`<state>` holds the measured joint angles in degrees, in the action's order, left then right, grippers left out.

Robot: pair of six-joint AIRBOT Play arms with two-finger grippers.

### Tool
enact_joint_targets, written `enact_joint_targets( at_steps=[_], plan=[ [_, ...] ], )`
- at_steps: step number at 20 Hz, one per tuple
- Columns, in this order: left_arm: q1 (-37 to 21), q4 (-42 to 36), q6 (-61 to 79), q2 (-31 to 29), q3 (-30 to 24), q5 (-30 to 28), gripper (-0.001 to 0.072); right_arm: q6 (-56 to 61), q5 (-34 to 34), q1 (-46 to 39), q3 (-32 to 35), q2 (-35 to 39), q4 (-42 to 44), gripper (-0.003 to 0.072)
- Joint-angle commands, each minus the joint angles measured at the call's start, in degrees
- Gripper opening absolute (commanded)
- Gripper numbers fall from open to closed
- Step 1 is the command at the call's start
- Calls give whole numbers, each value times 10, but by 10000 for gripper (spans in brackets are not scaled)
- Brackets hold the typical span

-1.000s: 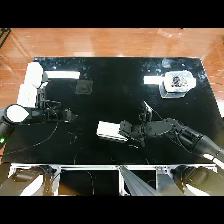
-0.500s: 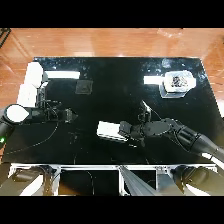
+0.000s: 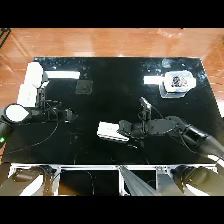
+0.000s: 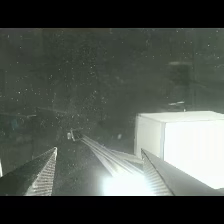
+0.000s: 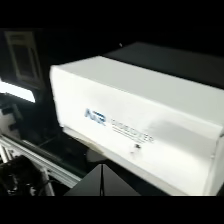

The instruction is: Fold the box and place the chain.

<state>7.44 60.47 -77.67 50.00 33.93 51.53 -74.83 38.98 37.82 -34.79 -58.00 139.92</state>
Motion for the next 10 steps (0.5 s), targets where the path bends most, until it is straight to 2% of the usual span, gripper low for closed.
enact_joint_targets(
  at_steps=[1,3,5,8,10],
  plan=[
    [1,-15,34,0,15,9,622,-9,22,-17,-10,49,-2,24],
    [6,-59,123,9,38,43,622,-8,61,-42,-10,77,-43,24],
    [30,-81,219,43,76,101,622,6,102,-85,-10,103,-105,24],
    [100,-88,348,129,155,190,622,7,149,-169,-10,131,-167,24],
    [160,-86,464,174,195,192,622,-10,179,-223,-10,146,-204,23]
  ],
)
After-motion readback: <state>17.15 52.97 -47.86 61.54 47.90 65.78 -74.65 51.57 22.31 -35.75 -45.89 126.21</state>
